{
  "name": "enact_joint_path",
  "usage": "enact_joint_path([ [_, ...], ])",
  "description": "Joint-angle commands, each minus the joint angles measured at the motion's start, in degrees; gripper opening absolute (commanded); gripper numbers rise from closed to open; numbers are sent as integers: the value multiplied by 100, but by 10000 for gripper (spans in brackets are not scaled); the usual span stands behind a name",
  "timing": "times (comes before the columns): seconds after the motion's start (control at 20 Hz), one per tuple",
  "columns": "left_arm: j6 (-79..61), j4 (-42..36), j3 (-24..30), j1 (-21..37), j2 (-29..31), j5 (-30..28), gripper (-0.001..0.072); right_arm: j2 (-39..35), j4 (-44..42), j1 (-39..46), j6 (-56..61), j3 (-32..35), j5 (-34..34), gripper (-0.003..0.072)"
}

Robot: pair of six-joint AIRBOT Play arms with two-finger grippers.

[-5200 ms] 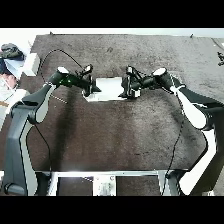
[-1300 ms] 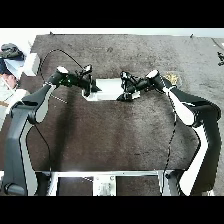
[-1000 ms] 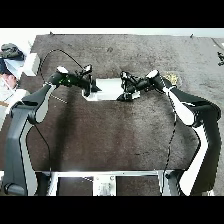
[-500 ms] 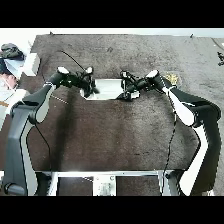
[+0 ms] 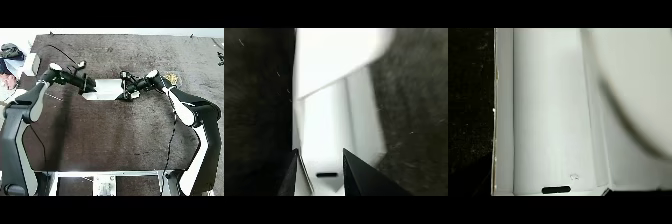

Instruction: Fold the box and place the chain.

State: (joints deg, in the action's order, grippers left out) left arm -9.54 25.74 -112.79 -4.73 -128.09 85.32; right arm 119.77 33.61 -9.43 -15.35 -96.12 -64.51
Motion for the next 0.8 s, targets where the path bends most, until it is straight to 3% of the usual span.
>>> enact_joint_path([
  [0.0,68,-269,-13,378,302,380,304,0,7,0,-2,-2,-15,467],
  [0.2,72,-568,-11,433,444,866,302,0,4,0,-2,-2,-15,466],
  [0.25,87,-557,-11,352,439,876,257,0,7,0,-2,-2,-15,466],
  [0.3,125,-553,-9,240,439,876,122,0,7,0,-2,-2,-15,467],
  [0.35,136,-531,-9,127,439,831,102,0,7,-2,-2,-2,-15,466],
  [0.45,404,-503,0,-87,437,566,101,0,7,0,-2,-2,-15,467],
  [0.55,503,-446,9,-264,426,310,12,0,7,0,-2,-2,-15,466],
  [0.75,501,-358,9,-411,420,-538,12,0,7,0,-2,-2,-13,466],
])
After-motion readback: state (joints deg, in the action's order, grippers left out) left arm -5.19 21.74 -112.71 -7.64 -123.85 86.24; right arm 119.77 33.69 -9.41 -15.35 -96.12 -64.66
